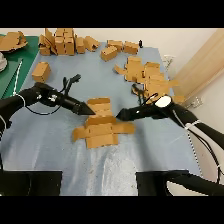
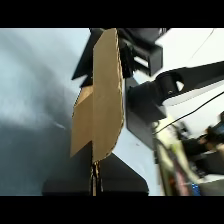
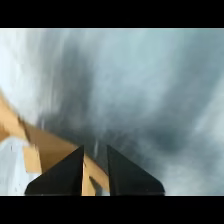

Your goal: Fold the box.

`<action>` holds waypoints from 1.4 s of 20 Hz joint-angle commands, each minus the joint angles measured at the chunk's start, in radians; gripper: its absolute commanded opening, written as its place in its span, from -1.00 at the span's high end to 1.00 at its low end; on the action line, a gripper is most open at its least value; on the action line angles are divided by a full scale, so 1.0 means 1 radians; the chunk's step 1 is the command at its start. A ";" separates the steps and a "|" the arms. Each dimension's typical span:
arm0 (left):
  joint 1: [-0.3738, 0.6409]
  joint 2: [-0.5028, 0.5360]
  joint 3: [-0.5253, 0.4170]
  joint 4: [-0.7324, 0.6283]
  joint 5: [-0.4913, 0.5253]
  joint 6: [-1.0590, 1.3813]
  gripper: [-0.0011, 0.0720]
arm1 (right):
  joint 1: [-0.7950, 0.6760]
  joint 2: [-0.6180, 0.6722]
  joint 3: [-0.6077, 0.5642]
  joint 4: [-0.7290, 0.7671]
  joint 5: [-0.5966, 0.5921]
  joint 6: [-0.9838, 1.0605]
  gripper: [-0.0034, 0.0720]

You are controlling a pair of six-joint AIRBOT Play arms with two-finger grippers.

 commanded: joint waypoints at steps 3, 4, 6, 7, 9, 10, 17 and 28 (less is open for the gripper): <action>-0.153 0.120 0.018 -0.018 0.140 0.209 0.94 | -0.176 0.063 0.097 -0.065 -0.006 0.127 0.90; -0.165 0.121 0.016 -0.012 0.142 0.253 0.94 | -0.199 0.076 0.097 -0.066 0.000 0.127 0.90; -0.185 0.120 -0.005 0.018 0.199 0.315 0.94 | -0.206 0.085 0.097 -0.066 0.024 0.127 0.90; -0.190 0.118 -0.021 0.024 0.235 0.333 0.94 | -0.198 0.084 0.097 -0.066 0.031 0.127 0.90; -0.186 0.106 -0.045 0.025 0.278 0.334 0.94 | -0.178 0.083 0.097 -0.066 0.030 0.127 0.90; -0.180 0.095 -0.050 0.026 0.278 0.333 0.94 | -0.167 0.083 0.097 -0.066 0.030 0.127 0.90; -0.167 0.035 -0.050 0.059 0.277 0.324 0.94 | -0.098 0.083 0.095 -0.113 0.035 0.127 0.90; -0.134 0.023 -0.058 0.084 0.269 0.303 0.94 | -0.095 0.083 0.048 -0.121 0.040 0.135 0.90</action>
